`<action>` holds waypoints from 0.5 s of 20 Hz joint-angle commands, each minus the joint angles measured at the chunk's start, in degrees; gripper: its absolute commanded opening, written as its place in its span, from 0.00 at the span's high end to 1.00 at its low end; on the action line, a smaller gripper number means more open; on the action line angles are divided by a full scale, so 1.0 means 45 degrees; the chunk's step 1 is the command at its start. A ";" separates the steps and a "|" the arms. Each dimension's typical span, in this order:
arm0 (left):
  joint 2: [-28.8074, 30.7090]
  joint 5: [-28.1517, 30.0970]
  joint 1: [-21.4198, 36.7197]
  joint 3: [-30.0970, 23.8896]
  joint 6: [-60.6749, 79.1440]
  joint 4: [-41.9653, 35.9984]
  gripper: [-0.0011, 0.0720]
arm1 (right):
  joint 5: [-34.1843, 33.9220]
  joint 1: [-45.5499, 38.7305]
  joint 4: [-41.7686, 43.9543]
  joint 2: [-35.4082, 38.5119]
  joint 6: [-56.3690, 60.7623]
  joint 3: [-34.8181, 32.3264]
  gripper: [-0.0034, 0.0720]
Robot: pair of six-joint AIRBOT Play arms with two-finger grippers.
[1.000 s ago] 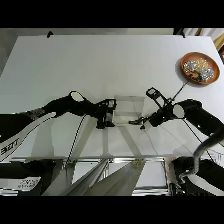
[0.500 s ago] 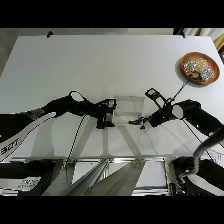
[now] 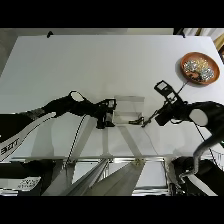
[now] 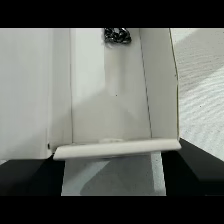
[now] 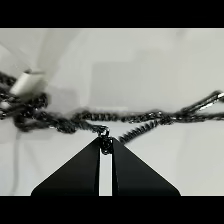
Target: Fold the box and place the chain.
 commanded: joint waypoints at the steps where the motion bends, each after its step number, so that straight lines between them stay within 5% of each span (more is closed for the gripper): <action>1: 0.0000 0.0000 0.0000 0.0005 0.0005 0.0000 0.70 | 0.0797 0.0015 0.0457 0.2346 0.0000 0.1107 0.93; 10: 0.0000 0.0005 0.0000 0.0005 0.0000 0.0000 0.70 | -0.0738 0.0015 0.6489 0.3551 -0.1962 0.3910 0.94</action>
